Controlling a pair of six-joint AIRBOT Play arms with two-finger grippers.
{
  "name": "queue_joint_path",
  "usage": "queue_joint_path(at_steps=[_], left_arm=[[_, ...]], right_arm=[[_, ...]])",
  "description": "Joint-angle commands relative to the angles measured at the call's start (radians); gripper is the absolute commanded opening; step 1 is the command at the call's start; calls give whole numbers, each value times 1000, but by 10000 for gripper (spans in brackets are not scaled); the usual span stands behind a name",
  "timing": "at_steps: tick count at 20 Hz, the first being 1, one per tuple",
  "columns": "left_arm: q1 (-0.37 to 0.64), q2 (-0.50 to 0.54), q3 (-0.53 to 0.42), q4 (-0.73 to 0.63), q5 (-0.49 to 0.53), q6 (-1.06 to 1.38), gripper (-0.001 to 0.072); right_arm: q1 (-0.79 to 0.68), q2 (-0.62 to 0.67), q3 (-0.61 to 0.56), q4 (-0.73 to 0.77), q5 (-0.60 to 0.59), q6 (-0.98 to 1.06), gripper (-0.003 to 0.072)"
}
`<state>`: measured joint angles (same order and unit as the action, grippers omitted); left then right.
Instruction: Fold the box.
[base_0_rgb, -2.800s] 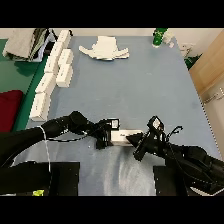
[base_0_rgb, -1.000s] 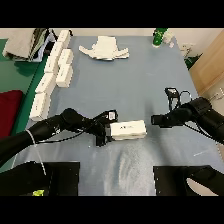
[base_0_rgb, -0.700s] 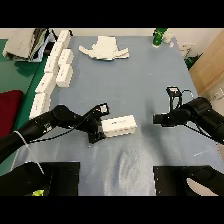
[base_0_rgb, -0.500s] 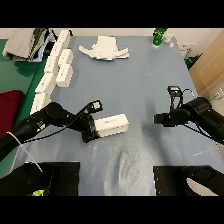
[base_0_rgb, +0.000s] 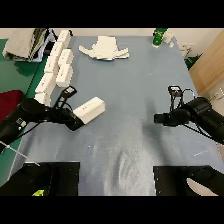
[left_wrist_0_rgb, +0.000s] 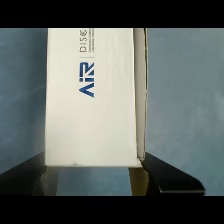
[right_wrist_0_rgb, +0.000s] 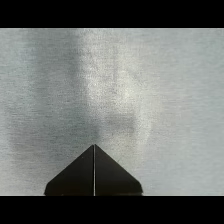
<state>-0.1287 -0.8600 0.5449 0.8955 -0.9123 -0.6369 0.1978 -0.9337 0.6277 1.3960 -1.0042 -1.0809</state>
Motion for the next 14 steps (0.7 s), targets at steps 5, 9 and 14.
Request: queue_joint_path(at_steps=[5,9,14], left_arm=[[261,0,0,70,131,-149,520],[261,-72,0,17,281,-149,521],[261,-169,0,-82,491,-149,520]], right_arm=[[0,-1,0,0,1,1,9],[0,-1,0,2,0,1,10],[0,0,1,7,-1,1,9]])
